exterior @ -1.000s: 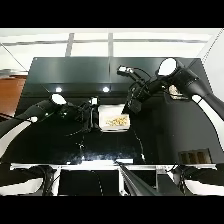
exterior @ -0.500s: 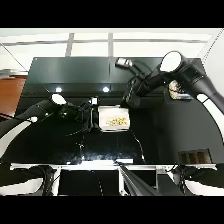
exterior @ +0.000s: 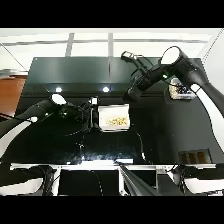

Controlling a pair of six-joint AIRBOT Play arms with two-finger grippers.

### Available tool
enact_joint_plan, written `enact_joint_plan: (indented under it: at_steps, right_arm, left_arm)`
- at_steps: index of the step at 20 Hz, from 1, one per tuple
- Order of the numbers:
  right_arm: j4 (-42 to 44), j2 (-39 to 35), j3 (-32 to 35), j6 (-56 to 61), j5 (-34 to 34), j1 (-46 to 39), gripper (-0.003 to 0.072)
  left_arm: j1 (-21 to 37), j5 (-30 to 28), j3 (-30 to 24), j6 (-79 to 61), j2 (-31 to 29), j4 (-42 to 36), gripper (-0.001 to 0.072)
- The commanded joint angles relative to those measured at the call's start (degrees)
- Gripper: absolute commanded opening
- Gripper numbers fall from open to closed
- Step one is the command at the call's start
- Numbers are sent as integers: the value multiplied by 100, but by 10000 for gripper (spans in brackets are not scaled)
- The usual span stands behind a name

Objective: Fold the box and place the chain.

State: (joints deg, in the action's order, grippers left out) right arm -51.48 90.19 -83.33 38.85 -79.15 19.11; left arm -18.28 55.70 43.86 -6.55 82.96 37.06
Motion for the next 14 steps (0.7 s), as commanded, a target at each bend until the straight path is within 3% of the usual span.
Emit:
enact_joint_plan:
  at_steps: [1,5,14]
  right_arm:
    - [199,131,258,-367,-404,101,709]
    - [188,-133,1001,-339,-393,98,710]
    - [26,-256,1067,-507,-116,317,707]
  left_arm:
    - [-2,-20,-2,0,4,0,487]
    - [-2,-22,-2,42,4,2,486]
    - [-2,-24,-2,42,4,2,486]
